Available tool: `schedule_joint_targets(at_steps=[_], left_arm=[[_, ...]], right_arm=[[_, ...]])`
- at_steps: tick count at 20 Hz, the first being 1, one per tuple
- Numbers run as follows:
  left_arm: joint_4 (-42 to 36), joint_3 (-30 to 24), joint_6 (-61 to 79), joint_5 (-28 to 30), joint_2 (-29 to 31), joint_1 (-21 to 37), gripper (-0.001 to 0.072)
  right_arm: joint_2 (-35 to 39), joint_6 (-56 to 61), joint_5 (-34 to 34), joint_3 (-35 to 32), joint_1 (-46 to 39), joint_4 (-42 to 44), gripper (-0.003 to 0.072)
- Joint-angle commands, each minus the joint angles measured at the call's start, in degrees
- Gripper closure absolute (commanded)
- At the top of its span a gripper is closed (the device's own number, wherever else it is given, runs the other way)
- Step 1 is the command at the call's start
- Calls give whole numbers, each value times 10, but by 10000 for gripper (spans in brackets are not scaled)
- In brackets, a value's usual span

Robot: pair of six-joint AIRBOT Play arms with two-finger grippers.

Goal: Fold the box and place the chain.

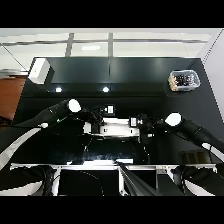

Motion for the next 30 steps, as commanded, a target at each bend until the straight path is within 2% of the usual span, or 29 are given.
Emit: schedule_joint_targets(at_steps=[1, 22, 23, 24, 27, 28, 29, 30], left_arm=[[0, 0, 0, -1, 0, 0, 681], [0, 0, 0, -1, 0, 0, 680], [0, 0, 0, -1, 0, 0, 680], [0, 1, 0, -1, 0, 0, 681], [-2, 1, 0, -1, 6, -1, 674], [-2, 1, 0, 0, 12, 0, 569], [0, 1, 0, 2, 21, 0, 386], [0, 1, -1, 4, 31, 3, 297]], right_arm=[[-7, -23, -16, -2, -7, 21, -16], [-25, -58, -17, -2, -23, 33, -14], [-25, -58, -15, -2, -23, 33, 112], [-25, -58, -15, -2, -23, 33, 156], [-25, -57, -15, -2, -23, 34, 156], [-25, -57, -15, -2, -23, 34, 156], [-25, -57, -15, -2, -23, 34, 156], [-25, -57, -16, -2, -23, 34, 156]])
